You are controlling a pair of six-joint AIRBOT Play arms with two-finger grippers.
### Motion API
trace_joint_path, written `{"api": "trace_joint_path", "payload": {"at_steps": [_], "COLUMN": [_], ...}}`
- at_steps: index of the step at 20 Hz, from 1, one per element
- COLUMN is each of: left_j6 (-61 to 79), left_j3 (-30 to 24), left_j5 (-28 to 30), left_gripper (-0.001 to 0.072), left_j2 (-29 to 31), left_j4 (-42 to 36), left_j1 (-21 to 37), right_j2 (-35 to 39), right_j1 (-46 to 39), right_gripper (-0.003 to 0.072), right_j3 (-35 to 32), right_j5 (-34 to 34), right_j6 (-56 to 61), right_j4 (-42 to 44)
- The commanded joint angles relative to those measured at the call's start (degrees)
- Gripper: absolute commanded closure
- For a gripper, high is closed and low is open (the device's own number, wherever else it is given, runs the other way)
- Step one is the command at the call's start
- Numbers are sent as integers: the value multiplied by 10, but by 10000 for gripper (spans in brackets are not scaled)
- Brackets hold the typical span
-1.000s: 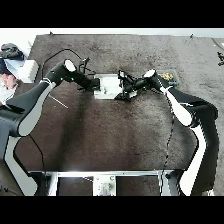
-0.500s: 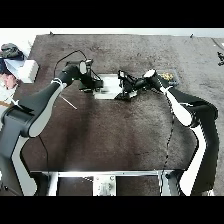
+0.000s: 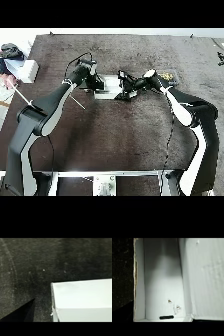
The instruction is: Fold the box and place the chain.
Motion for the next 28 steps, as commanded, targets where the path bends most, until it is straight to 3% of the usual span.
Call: {"api": "trace_joint_path", "payload": {"at_steps": [1,2,3,8,10,12,13,14,15,22,28], "left_j6": [-13,-16,-23,-33,-6,51,82,115,136,230,407], "left_j3": [6,6,6,6,6,7,7,10,10,13,8], "left_j5": [-10,-13,-13,-7,-5,-13,-24,-43,-62,-105,-61], "left_gripper": [486,616,654,654,423,406,353,180,76,56,56], "left_j2": [-8,-9,-9,-8,-7,3,8,14,22,104,137], "left_j4": [33,42,42,35,3,-28,-38,-40,-39,-62,-212], "left_j1": [-3,-3,-3,-3,-3,-3,-3,-3,-2,20,108], "right_j2": [0,0,0,0,0,0,0,0,0,0,0], "right_j1": [0,0,0,0,0,0,0,0,0,0,0], "right_gripper": [215,216,216,216,215,216,215,215,215,216,216], "right_j3": [0,0,0,0,0,0,0,0,0,0,0], "right_j5": [0,0,0,0,0,0,0,0,0,0,0], "right_j6": [0,0,0,0,0,0,0,0,0,0,0], "right_j4": [0,0,0,0,0,0,0,0,0,0,0]}}
